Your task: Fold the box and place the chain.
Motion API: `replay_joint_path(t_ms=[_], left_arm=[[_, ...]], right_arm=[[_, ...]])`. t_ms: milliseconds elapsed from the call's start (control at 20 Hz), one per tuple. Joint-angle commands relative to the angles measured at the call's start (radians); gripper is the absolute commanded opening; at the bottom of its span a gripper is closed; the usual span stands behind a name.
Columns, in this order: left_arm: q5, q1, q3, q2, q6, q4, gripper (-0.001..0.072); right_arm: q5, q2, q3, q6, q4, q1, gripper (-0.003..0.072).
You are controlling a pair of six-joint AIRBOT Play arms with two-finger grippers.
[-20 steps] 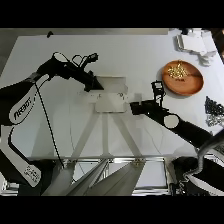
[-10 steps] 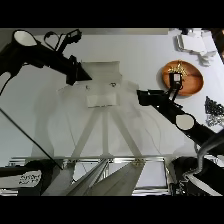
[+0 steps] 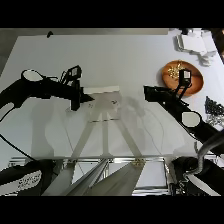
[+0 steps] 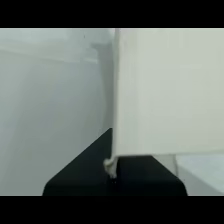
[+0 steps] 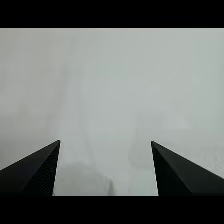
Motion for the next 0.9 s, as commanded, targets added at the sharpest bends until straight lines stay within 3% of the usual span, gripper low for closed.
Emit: replay_joint_path(t_ms=[0, 450, 700, 850], left_arm=[[0.044, -0.002, -0.029, -0.053, 0.192, -0.071, 0.0005], [0.119, -0.005, -0.017, -0.238, 0.291, -0.176, 0.0004], [0.074, -0.066, 0.142, -0.249, 0.238, -0.021, 0.0005], [0.066, -0.104, 0.161, -0.267, 0.236, 0.042, 0.0005]], right_arm=[[0.026, 0.001, 0.0, 0.0, 0.0, -0.004, 0.0623], [0.029, 0.001, 0.0, 0.0, 0.0, -0.004, 0.0622], [0.029, 0.001, 0.0, 0.0, 0.0, -0.004, 0.0622], [0.039, 0.001, 0.0, 0.001, 0.0, -0.004, 0.0622]])
